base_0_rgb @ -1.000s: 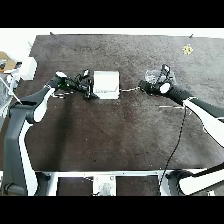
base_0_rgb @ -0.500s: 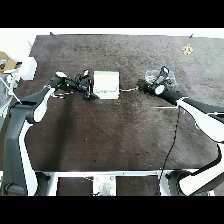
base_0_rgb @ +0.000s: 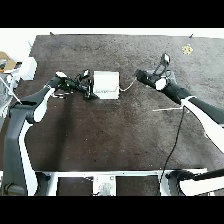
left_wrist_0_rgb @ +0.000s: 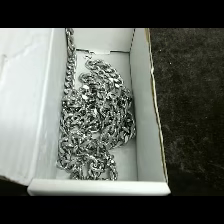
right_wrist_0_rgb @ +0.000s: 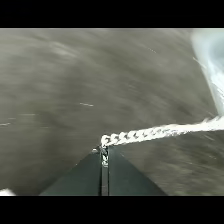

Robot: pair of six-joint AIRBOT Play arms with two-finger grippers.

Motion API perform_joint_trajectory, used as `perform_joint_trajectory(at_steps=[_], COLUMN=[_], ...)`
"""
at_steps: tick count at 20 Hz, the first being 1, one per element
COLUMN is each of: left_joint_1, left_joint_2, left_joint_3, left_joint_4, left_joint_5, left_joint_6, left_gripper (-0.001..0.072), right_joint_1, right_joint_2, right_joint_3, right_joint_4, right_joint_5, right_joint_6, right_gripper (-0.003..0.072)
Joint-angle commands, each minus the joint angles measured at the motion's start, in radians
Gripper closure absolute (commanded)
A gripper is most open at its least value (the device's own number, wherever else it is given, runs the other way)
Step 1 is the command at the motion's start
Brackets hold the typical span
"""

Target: Fold the box and place the chain.

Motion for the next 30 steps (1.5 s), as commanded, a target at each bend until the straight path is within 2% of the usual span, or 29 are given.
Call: perform_joint_trajectory(at_steps=[1, 4, 6, 9, 13, 17, 21, 22, 23, 24, 30], left_joint_1=[0.0, 0.0, 0.0, 0.0, 0.0, 0.0, 0.0, 0.0, 0.0, 0.0, 0.0], left_joint_2=[0.0, 0.0, 0.0, 0.0, 0.0, 0.0, 0.0, 0.0, 0.0, 0.0, 0.0], left_joint_3=[0.0, 0.0, 0.0, 0.0, 0.0, 0.0, 0.0, 0.0, 0.0, 0.0, 0.0], left_joint_4=[0.0, 0.0, 0.0, 0.0, 0.0, 0.0, 0.0, 0.0, 0.0, 0.0, 0.0], left_joint_5=[0.0, 0.0, 0.0, 0.0, 0.0, 0.0, 0.0, 0.0, 0.0, 0.0, 0.0], left_joint_6=[0.0, 0.0, 0.0, 0.0, 0.0, 0.0, 0.0, 0.0, 0.0, 0.0, 0.0], left_gripper=[0.0355, 0.0355, 0.0356, 0.0355, 0.0355, 0.0355, 0.0355, 0.0355, 0.0355, 0.0355, 0.0355], right_joint_1=[0.058, 0.143, 0.219, 0.328, 0.4, 0.409, 0.396, 0.386, 0.369, 0.347, 0.135], right_joint_2=[0.166, 0.261, 0.275, 0.254, 0.168, 0.07, 0.004, 0.0, 0.001, 0.009, 0.097], right_joint_3=[0.001, 0.002, 0.003, 0.032, 0.069, 0.063, 0.039, 0.039, 0.039, 0.039, 0.035], right_joint_4=[-0.095, -0.101, -0.101, -0.098, -0.084, -0.079, -0.079, -0.079, -0.08, -0.093, -0.24], right_joint_5=[0.031, -0.002, -0.09, -0.188, -0.19, -0.047, 0.002, 0.026, 0.051, 0.078, 0.292], right_joint_6=[-0.002, -0.016, -0.016, -0.011, 0.002, 0.006, 0.03, 0.03, 0.029, 0.029, 0.03], right_gripper=[0.0686, 0.0686, 0.0686, 0.0686, 0.0686, 0.0686, 0.0684, 0.0596, 0.0455, 0.0494, 0.0471])
